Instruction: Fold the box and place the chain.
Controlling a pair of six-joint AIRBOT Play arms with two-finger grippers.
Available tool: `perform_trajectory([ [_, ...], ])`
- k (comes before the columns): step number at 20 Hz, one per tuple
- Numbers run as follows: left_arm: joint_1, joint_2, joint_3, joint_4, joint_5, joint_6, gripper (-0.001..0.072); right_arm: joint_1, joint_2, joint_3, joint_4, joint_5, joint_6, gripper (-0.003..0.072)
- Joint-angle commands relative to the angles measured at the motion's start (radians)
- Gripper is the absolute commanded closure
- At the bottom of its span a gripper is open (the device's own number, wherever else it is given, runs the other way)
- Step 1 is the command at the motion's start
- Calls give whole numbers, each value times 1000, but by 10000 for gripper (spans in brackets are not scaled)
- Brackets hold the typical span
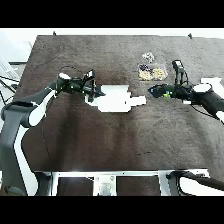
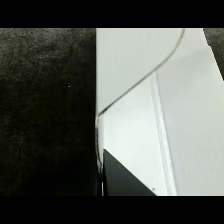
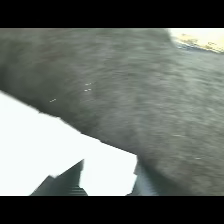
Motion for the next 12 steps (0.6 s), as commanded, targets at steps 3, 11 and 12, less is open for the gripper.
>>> perform_trajectory([
  [3, 0, 0, 0, -3, 2, 0, 689, 140, 88, -108, -2, 11, -397, 68],
  [11, 0, 0, 0, -4, 4, 0, 689, 314, 75, -172, -82, 8, -638, 68],
  [12, 0, 0, 0, -4, 4, 0, 689, 328, 66, -179, -96, 8, -658, 68],
])
